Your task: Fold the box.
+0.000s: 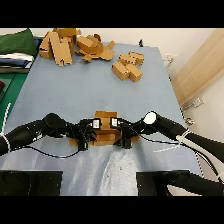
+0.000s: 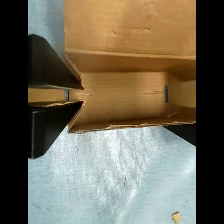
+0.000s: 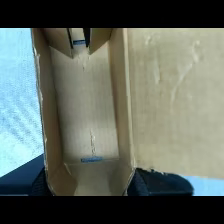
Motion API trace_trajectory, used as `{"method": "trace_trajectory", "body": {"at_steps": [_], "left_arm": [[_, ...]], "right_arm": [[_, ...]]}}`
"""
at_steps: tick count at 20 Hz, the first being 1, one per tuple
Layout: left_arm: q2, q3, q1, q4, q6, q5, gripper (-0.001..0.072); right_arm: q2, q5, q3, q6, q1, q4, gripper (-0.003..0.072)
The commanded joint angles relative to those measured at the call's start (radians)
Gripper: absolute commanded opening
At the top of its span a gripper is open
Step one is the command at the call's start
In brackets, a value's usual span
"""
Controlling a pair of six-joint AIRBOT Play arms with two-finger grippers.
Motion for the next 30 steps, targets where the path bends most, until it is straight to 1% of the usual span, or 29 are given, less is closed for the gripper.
{"method": "trace_trajectory", "body": {"at_steps": [1, 2, 11, 12, 13, 14, 15, 16, 18, 20, 21, 23, 24, 26, 27, 28, 29, 30], "left_arm": [[0.0, 0.001, -0.001, -0.011, 0.0, 0.011, 0.058], [0.0, 0.001, -0.001, -0.014, 0.0, 0.018, 0.0611], [0.0, 0.0, -0.005, -0.014, 0.0, 0.018, 0.061], [0.0, 0.0, -0.005, -0.013, -0.001, 0.018, 0.056], [0.0, 0.0, -0.005, -0.013, -0.001, 0.017, 0.036], [0.0, 0.001, -0.005, -0.012, 0.001, 0.018, 0.0078], [0.0, 0.001, -0.005, -0.006, 0.011, 0.019, 0.0016], [0.0, 0.001, -0.004, -0.005, 0.011, 0.021, 0.0016], [0.013, 0.001, 0.0, 0.01, -0.015, 0.071, 0.0016], [0.066, 0.003, 0.028, 0.043, -0.117, 0.108, 0.0016], [0.117, 0.008, 0.053, 0.077, -0.22, 0.098, 0.0016], [0.255, 0.015, 0.103, 0.195, -0.459, 0.044, 0.0016], [0.336, 0.015, 0.13, 0.306, -0.592, 0.008, 0.0016], [0.472, 0.014, 0.184, 0.596, -0.956, -0.082, 0.0016], [0.526, 0.014, 0.221, 0.762, -1.23, -0.148, 0.0016], [0.56, 0.012, 0.264, 0.898, -1.499, -0.229, 0.0016], [0.572, 0.009, 0.305, 0.982, -1.708, -0.319, 0.0016], [0.565, 0.001, 0.348, 1.015, -1.848, -0.426, 0.0016]], "right_arm": [[0.0, 0.001, 0.001, -0.002, 0.001, -0.001, 0.041], [0.0, 0.001, 0.001, -0.002, 0.001, -0.001, 0.041], [0.0, 0.0, 0.001, -0.002, 0.001, -0.001, 0.041], [0.0, 0.0, 0.001, -0.002, 0.001, -0.001, 0.041], [0.0, 0.001, 0.001, -0.002, 0.001, -0.001, 0.041], [0.0, 0.0, 0.001, -0.002, 0.001, -0.001, 0.041], [0.0, 0.0, 0.001, -0.002, 0.001, -0.001, 0.041], [0.0, 0.0, 0.001, -0.002, 0.001, -0.001, 0.041], [0.0, 0.0, 0.001, -0.002, 0.001, -0.001, 0.041], [0.0, 0.0, 0.001, -0.002, 0.001, -0.002, 0.041], [0.0, 0.0, 0.001, -0.002, 0.001, -0.002, 0.041], [0.0, 0.0, 0.001, -0.002, 0.001, -0.001, 0.041], [0.0, 0.0, 0.001, -0.002, 0.001, -0.002, 0.041], [0.0, 0.0, 0.001, -0.002, 0.001, -0.002, 0.041], [0.0, 0.0, 0.001, -0.002, 0.001, -0.002, 0.041], [0.0, 0.0, 0.001, -0.002, 0.001, -0.002, 0.041], [0.0, 0.0, 0.001, -0.002, 0.001, -0.001, 0.041], [0.0, 0.0, 0.001, -0.002, 0.001, -0.002, 0.041]]}}
